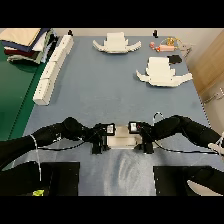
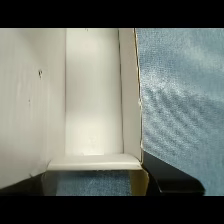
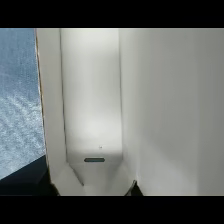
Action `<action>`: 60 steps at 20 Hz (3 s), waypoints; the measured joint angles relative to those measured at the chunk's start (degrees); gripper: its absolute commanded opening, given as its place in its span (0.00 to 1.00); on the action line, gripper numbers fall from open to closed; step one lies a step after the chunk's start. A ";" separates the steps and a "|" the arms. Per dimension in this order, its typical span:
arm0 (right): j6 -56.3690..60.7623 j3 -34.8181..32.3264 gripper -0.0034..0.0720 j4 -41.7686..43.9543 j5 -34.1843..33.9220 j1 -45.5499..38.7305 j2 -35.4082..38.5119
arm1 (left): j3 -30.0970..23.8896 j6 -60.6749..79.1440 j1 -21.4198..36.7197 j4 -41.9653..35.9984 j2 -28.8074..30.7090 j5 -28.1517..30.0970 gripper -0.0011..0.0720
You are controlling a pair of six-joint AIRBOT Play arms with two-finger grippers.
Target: Fold the box.
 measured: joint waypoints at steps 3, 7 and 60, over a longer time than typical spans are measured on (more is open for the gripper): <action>0.00 0.00 0.72 0.00 0.00 0.00 0.00 | 0.00 0.00 0.00 0.00 0.00 0.02 0.73; 0.00 0.00 0.73 0.00 0.02 0.00 -0.02 | 0.00 0.00 0.00 0.00 0.00 0.04 0.73; 67.36 9.51 0.05 5.03 11.41 2.05 -5.07 | 0.04 -0.04 0.00 -0.02 0.00 0.11 0.73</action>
